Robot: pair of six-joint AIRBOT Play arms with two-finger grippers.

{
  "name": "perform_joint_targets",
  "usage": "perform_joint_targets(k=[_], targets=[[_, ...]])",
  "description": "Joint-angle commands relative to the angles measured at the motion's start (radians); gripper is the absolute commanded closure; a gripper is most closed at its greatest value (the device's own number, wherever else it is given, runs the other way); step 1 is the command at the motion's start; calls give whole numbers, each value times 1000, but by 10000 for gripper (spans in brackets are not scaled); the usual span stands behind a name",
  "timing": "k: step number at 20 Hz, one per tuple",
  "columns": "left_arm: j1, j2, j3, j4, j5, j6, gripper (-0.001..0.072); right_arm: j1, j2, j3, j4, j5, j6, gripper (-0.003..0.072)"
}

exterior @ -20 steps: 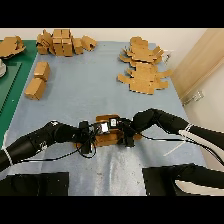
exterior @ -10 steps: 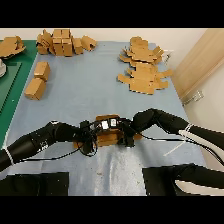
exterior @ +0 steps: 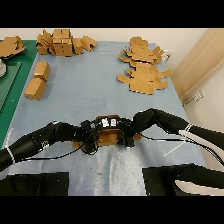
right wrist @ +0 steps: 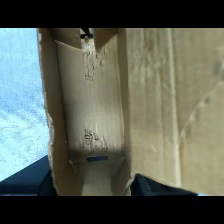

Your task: Fold the box.

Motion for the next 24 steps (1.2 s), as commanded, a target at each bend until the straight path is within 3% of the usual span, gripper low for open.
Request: perform_joint_targets(k=[1, 2, 5, 6, 7, 8, 23, 24], targets=[[0, 0, 1, -24, 8, 0, 317, 0, -1, 0, 0, 0, 0, 243], [0, 0, 1, -26, 6, 0, 408, 0, -1, 0, 0, 1, 0, 243], [0, 0, 1, -26, 6, 0, 413, 0, -1, 0, 0, 1, 0, 243], [0, 0, 1, -26, 6, 0, 379, 0, -1, 0, 0, 1, 0, 244], [0, 0, 1, -26, 7, 0, 220, 0, -1, 0, 0, 1, 0, 243], [0, 0, 1, -27, 7, -2, 165, 0, -1, 0, 0, 1, 0, 243], [14, -17, 1, -19, 4, -5, 167, 0, -1, 0, 0, -1, 0, 243], [14, -11, 2, -18, 5, -5, 206, 0, -1, 0, 0, -1, 0, 243]])
